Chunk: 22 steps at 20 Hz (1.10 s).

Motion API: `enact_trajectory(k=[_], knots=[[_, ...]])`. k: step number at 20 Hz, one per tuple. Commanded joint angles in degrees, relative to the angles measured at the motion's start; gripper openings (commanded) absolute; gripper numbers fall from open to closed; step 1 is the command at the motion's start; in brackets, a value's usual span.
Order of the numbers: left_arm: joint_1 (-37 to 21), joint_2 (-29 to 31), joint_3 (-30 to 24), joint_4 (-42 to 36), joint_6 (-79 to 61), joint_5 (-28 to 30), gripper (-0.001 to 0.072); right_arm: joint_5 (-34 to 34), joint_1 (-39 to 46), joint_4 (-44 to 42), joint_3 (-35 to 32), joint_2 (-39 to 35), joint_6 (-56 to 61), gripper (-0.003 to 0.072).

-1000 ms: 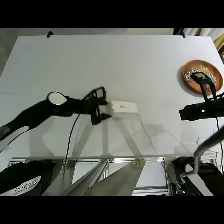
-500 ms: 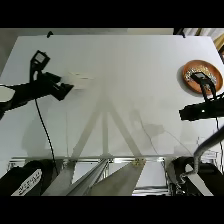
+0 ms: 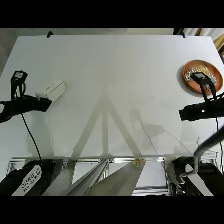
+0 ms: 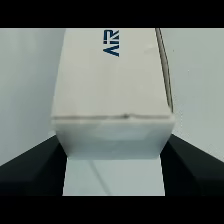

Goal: Fold the box and place the chain.

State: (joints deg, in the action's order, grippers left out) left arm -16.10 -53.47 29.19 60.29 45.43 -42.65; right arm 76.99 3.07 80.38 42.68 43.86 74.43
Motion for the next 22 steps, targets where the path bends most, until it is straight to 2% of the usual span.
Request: enact_trajectory(k=[1, 5, 6, 7, 9, 11, 12, 15, 22], knots=[[-0.83, 0.09, -1.86, 3.21, 4.17, -5.6, 0.0002, -0.24, 0.02, -1.05, 0.04, 0.02, 0.04, 0.0014], [-0.83, 0.09, -1.86, 9.33, 6.69, -10.8, 0.0004, -1.55, 0.02, -3.08, 0.04, 0.02, -0.07, 0.0014], [-0.83, 0.09, -1.86, 9.46, 6.67, -11.87, 0.0023, -1.64, 0.02, -3.04, 0.04, 0.02, -0.79, 0.0014], [-0.83, 0.09, -1.86, 9.44, 6.67, -12.55, 0.0082, -1.62, 0.02, -3.04, 0.04, 0.02, -1.64, 0.0014], [-0.83, 0.11, -1.86, 9.44, 6.69, -13.79, 0.0369, -1.46, 0.02, -3.04, 0.04, 0.02, -1.64, 0.0014], [-0.83, 0.48, -1.84, 9.35, 7.21, -14.19, 0.0397, -1.25, 0.02, -3.04, 0.04, 0.02, -1.64, 0.0014], [-0.83, 1.11, -1.84, 9.38, 7.37, -14.21, 0.0439, -1.22, 0.02, -3.04, 0.04, 0.02, -1.64, 0.0014], [-0.83, 4.13, -1.84, 9.4, 7.56, -13.66, 0.0701, -1.25, 0.02, -3.04, 0.04, 0.02, -1.64, 0.0014], [-0.81, 12.98, -1.84, 8.44, 7.56, -13.81, 0.0697, -1.36, 0.02, -3.19, 0.04, 0.0, -0.96, 0.0015]])
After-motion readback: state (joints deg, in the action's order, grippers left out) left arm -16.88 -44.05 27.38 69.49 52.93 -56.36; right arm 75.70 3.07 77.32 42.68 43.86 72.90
